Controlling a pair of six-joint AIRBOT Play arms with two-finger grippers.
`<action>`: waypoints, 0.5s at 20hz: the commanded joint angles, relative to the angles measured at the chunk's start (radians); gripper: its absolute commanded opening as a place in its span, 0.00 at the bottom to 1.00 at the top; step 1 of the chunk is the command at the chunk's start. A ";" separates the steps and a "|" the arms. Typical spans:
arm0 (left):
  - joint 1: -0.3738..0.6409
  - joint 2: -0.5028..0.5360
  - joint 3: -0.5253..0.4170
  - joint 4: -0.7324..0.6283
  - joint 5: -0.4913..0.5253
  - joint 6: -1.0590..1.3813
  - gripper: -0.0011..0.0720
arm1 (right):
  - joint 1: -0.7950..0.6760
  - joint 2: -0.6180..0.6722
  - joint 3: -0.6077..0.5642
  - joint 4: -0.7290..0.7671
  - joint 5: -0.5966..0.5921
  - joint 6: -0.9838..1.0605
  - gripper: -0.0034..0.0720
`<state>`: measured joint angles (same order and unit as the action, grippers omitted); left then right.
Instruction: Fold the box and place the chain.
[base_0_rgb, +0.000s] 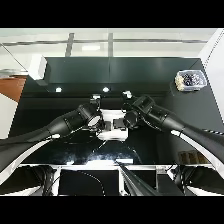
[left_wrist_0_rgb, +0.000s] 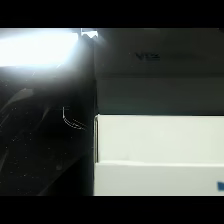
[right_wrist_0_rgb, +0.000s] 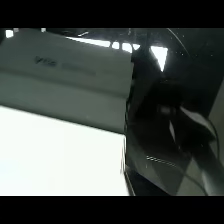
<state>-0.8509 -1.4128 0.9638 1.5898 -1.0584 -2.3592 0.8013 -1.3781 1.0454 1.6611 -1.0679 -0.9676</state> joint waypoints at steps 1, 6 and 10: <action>0.000 0.000 0.000 -0.001 0.001 -0.002 0.05 | -0.005 0.063 0.025 0.000 -0.089 -0.081 0.45; 0.000 0.000 0.000 -0.002 0.001 -0.002 0.05 | -0.038 0.217 0.025 -0.042 -0.216 -0.174 0.45; 0.000 0.000 0.000 -0.003 0.000 -0.002 0.05 | -0.128 0.361 0.024 -0.260 -0.300 -0.243 0.45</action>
<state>-0.8509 -1.4128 0.9638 1.5887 -1.0580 -2.3619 0.7258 -1.1084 1.0687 1.5631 -1.2865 -1.1484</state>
